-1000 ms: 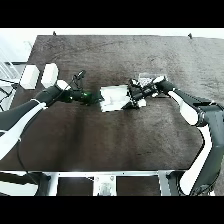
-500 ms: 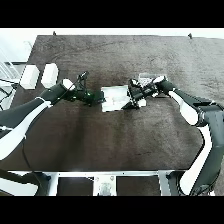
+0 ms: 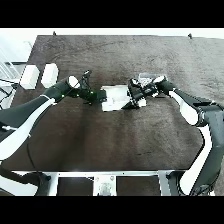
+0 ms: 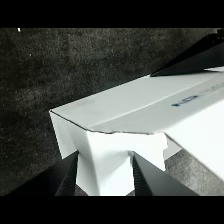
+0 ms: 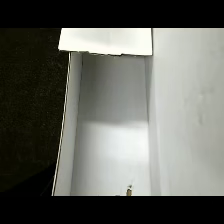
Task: Fold the box and place the chain.
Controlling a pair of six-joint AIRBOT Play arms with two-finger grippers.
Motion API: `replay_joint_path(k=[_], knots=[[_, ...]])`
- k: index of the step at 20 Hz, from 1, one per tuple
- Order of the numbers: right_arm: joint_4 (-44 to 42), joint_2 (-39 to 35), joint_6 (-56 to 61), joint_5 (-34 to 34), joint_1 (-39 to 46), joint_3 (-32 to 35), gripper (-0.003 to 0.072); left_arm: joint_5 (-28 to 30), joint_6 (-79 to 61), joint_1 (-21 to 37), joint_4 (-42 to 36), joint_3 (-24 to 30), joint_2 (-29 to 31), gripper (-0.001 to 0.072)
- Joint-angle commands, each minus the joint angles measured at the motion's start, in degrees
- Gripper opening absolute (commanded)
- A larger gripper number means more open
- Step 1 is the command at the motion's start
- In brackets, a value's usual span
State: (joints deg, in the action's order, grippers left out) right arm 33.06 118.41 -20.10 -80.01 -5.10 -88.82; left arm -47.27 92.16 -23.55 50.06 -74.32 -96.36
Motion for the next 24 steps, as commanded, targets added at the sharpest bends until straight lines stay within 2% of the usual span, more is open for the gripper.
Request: replay_joint_path(k=[1, 4, 7, 14, 20, 24], knots=[[-0.04, 0.04, -0.02, -0.07, -0.07, 0.00, 0.0499, -1.75, 2.25, -0.59, 1.75, -2.21, -2.19, 0.0387], [-0.07, 0.04, -0.02, -0.07, -0.07, 0.00, 0.0499, -2.91, 7.56, -2.05, 8.63, -4.83, -3.32, 0.0387], [-0.04, 0.04, -0.02, -0.07, -0.07, 0.00, 0.0500, -6.62, 12.85, -2.84, 13.86, -7.02, -3.98, 0.0387], [-0.07, 0.04, -0.02, -0.07, -0.07, 0.00, 0.0500, -8.15, 15.72, -4.42, 18.47, -7.74, -4.20, 0.0387], [-0.07, 0.04, -0.02, -0.07, -0.07, 0.00, 0.0500, -15.82, 22.10, -6.05, 24.63, -14.05, -7.15, 0.0388], [-0.07, 0.04, -0.02, -0.07, -0.07, 0.00, 0.0499, -16.96, 24.24, -6.82, 25.46, -14.64, -7.28, 0.0388]])
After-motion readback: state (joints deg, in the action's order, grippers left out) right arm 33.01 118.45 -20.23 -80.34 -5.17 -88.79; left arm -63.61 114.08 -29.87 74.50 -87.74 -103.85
